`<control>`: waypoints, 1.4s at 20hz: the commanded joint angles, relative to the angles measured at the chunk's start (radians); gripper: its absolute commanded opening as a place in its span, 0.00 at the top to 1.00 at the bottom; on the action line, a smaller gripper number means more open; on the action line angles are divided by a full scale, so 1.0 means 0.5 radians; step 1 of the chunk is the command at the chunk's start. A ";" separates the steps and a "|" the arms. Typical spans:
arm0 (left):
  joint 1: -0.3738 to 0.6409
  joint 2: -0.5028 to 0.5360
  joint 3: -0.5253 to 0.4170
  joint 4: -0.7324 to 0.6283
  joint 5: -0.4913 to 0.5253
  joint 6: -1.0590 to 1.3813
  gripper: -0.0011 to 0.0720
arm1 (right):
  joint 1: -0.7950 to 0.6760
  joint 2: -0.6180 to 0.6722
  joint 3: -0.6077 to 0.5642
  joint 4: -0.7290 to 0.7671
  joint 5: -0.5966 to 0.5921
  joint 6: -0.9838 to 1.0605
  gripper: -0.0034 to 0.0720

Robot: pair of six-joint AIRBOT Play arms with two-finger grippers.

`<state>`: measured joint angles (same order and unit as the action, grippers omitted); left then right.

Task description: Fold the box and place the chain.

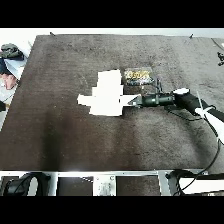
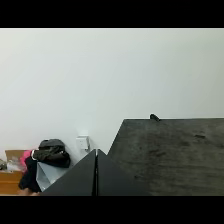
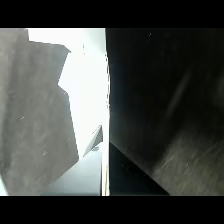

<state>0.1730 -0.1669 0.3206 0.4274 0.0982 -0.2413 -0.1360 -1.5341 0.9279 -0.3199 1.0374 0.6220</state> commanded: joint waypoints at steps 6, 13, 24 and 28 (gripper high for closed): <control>0.001 -0.083 0.003 -0.031 -0.840 -0.146 0.32 | 0.077 -0.104 0.064 0.021 -0.244 -0.162 0.97; 0.001 -1.075 0.404 -0.088 -1.466 -0.107 0.32 | 0.128 -0.182 0.064 0.134 -0.315 -0.366 0.97; -0.243 -2.742 1.920 -0.029 -2.516 -0.259 0.31 | 0.153 -0.182 0.064 0.141 -0.340 -0.424 0.97; -0.434 -3.168 2.449 0.317 -2.524 -0.587 0.31 | 0.153 -0.182 0.064 0.140 -0.331 -0.446 0.97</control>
